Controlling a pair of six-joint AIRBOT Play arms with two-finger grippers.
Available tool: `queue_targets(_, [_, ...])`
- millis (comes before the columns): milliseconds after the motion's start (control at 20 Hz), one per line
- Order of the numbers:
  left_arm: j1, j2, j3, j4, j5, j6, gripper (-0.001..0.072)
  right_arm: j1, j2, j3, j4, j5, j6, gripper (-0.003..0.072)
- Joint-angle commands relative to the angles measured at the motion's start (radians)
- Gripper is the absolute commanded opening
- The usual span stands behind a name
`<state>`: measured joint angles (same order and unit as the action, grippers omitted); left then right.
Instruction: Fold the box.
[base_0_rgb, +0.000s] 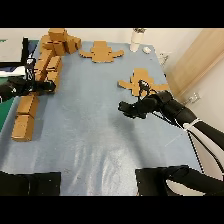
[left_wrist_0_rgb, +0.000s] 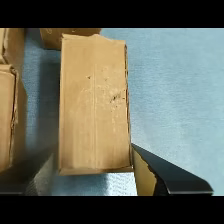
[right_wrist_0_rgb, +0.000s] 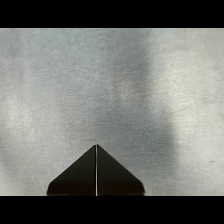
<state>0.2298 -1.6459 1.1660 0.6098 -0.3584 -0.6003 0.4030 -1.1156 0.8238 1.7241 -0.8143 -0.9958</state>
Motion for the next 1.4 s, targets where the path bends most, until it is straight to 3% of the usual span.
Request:
queue_targets(0, [0.013, 0.020, 0.002, 0.000, -0.068, -0.003, 0.0693, 0.000, 0.002, 0.001, 0.005, -0.011, 0.000, 0.0004])
queue_targets(200, [0.034, 0.088, 0.002, 0.004, -0.122, -0.003, 0.0693, 0.000, 0.002, 0.001, 0.028, -0.037, -0.013, 0.0026])
queue_targets(600, [0.038, 0.275, 0.002, 0.003, -0.343, -0.003, 0.0689, 0.000, 0.001, 0.001, 0.118, -0.066, -0.125, 0.0026])
queue_targets(650, [0.037, 0.293, 0.002, -0.012, -0.391, -0.004, 0.0526, 0.000, 0.001, 0.001, 0.144, -0.066, -0.159, 0.0026])
queue_targets(700, [0.032, 0.307, 0.002, -0.025, -0.452, -0.003, 0.0231, 0.000, 0.000, 0.002, 0.169, -0.066, -0.194, 0.0024])
queue_targets(750, [0.021, 0.319, 0.002, -0.029, -0.513, -0.003, 0.0036, 0.000, -0.005, 0.009, 0.183, -0.067, -0.222, 0.0021])
queue_targets(900, [-0.066, 0.323, -0.003, 0.002, -0.665, -0.105, 0.0015, 0.000, -0.028, 0.056, 0.191, -0.068, -0.271, 0.0004])
queue_targets(1200, [-0.438, 0.319, -0.010, 0.388, -0.686, -0.632, 0.0014, 0.000, -0.179, 0.248, 0.191, -0.172, -0.337, 0.0004])
queue_targets(1350, [-0.568, 0.296, -0.010, 0.441, -0.752, -0.764, 0.0014, 0.002, -0.257, 0.333, 0.192, -0.219, -0.343, 0.0004])
